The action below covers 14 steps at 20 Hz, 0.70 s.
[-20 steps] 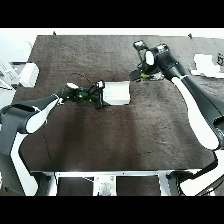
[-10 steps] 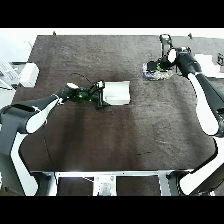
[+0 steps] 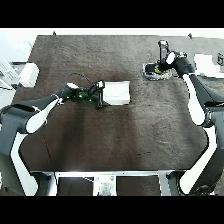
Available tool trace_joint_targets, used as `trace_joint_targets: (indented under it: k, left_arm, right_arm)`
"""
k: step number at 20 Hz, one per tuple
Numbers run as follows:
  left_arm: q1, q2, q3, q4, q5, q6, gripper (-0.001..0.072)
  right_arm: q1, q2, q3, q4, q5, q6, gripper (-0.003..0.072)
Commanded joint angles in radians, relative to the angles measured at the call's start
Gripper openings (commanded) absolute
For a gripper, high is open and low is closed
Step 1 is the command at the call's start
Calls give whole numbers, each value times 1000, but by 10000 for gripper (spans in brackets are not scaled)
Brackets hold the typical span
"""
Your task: Fold the box and place the chain.
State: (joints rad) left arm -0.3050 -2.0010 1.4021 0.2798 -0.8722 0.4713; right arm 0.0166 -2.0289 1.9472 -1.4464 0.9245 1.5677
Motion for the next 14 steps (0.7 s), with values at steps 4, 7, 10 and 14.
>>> trace_joint_targets:
  k: [4,7,10,14]
  left_arm:
    - [1,0,0,0,1,0,360]
    - [1,0,0,0,0,0,360]
    - [1,0,0,0,0,0,360]
    - [1,0,0,0,0,0,360]
  right_arm:
    - [-43,-24,10,130,56,-113,457]
    - [-42,-47,13,145,95,-142,398]
    - [-43,-49,15,161,98,-158,292]
    - [-43,-49,15,137,97,-159,16]
